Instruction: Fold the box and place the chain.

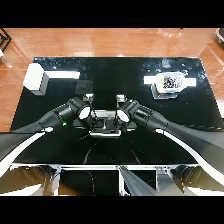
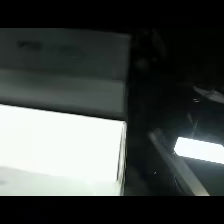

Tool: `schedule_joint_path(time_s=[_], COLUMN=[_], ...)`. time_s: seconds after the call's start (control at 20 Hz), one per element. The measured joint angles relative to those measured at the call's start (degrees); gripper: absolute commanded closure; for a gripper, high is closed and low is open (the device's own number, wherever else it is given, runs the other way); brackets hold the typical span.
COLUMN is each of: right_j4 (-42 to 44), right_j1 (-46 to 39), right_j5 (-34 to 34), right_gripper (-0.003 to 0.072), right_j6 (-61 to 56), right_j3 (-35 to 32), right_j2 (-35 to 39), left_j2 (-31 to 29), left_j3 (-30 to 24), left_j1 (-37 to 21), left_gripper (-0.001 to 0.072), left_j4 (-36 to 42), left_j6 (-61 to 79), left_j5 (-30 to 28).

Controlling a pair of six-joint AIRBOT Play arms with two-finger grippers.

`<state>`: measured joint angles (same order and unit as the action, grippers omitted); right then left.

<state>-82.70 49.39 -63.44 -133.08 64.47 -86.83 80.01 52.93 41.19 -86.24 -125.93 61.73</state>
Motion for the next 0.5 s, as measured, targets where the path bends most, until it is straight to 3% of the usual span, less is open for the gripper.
schedule_joint_path(time_s=[0.25, 0.5], right_j4=[-1.14, -7.39], right_j1=[-0.24, -1.57], right_j5=[-4.22, -12.31], right_gripper=[0.0169, 0.0169], right_j6=[5.07, 10.58], right_j3=[0.00, 0.00], right_j2=[4.85, 19.06], left_j2=[0.00, 0.00], left_j3=[0.00, 0.00], left_j1=[0.00, 0.00], left_gripper=[0.0688, 0.0688], left_j4=[0.02, 0.00], left_j6=[0.00, 0.00], left_j5=[-0.02, -0.09])
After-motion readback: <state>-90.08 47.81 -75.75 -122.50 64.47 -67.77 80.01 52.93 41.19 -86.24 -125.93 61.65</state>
